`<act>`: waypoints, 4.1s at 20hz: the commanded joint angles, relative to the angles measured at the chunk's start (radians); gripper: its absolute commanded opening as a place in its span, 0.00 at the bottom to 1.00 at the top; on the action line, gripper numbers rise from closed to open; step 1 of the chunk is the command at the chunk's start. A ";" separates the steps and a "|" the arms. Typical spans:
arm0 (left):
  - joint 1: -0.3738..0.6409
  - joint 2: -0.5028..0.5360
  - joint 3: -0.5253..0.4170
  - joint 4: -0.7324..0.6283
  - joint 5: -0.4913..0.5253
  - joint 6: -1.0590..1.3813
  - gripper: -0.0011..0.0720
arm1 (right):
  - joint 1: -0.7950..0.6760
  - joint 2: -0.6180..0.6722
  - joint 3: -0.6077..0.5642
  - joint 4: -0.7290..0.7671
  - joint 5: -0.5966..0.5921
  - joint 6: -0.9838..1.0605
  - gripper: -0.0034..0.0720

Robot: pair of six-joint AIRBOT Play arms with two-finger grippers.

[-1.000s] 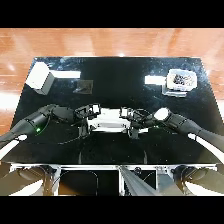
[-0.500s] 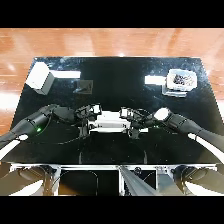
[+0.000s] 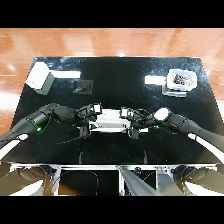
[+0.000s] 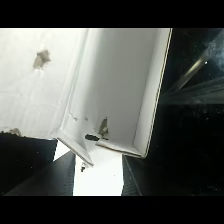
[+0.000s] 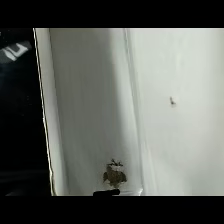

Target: Fold the box and place the chain.

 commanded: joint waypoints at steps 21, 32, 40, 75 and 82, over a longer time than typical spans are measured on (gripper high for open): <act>-0.062 -0.013 0.004 -0.047 -0.042 0.000 0.31 | 0.000 0.000 0.000 0.000 0.000 0.000 0.76; -0.086 -0.022 0.004 -0.054 -0.092 0.000 0.59 | 0.000 0.000 0.000 0.000 0.000 0.000 0.76; -0.085 -0.022 0.004 -0.053 -0.087 -0.001 0.10 | 0.000 0.000 0.000 0.000 0.000 0.000 0.76; 0.647 0.074 -0.067 -0.034 0.358 -0.948 0.04 | 0.000 0.000 0.000 0.000 -0.008 0.006 0.76; 0.594 -0.010 -0.067 -0.003 0.328 -0.932 0.04 | 0.000 0.000 0.000 0.000 -0.008 0.006 0.76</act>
